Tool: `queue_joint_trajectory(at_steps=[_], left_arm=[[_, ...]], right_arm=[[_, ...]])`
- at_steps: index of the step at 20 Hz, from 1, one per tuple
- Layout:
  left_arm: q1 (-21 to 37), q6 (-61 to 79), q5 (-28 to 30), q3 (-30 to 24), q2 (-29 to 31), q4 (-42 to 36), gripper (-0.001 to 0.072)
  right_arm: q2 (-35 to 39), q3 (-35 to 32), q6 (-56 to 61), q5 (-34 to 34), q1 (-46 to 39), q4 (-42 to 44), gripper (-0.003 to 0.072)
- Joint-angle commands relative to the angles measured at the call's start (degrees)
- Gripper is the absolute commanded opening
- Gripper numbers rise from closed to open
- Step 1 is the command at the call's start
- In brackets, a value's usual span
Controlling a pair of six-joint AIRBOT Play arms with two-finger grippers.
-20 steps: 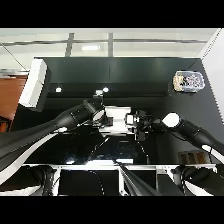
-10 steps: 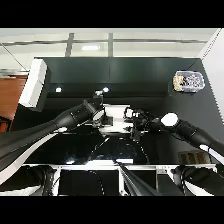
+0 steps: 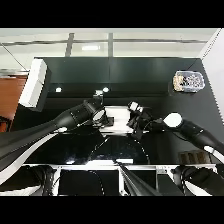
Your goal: Fold the box and place the chain.
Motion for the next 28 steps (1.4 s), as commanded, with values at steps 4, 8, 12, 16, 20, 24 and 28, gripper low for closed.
queue_joint_trajectory(at_steps=[4, 8, 12, 16, 20, 24, 28], left_arm=[[0.0, 0.1, -0.1, 0.0, 0.0, 0.2, 0.0028], [0.0, 0.1, -0.1, 0.0, 0.0, 0.2, 0.0028], [0.0, 0.1, -0.1, 0.0, 0.0, 0.2, 0.0027], [0.0, 0.1, -0.1, 0.0, 0.0, 0.2, 0.0027], [0.0, 0.1, -0.1, 0.0, 0.0, 0.2, 0.0028], [0.0, 0.1, -0.1, 0.0, 0.0, 0.2, 0.0027], [0.0, 0.1, 0.0, 0.0, 0.0, 0.2, 0.0028]], right_arm=[[13.6, -0.2, 52.7, 5.7, -21.3, -22.9, 0.0013], [9.9, -5.2, 62.1, 11.8, -33.6, -21.3, 0.0013], [-2.7, -7.2, 46.9, 18.9, -27.3, -3.9, 0.0013], [-12.2, -3.5, 38.9, 17.6, -19.5, 6.6, 0.0014], [-12.8, 4.6, 36.0, 26.8, -19.6, 5.1, 0.0018], [-12.7, 8.8, 36.5, 34.1, -21.3, 5.2, 0.0668], [-12.7, 8.8, 37.5, 33.9, -18.3, 5.8, 0.0613]])
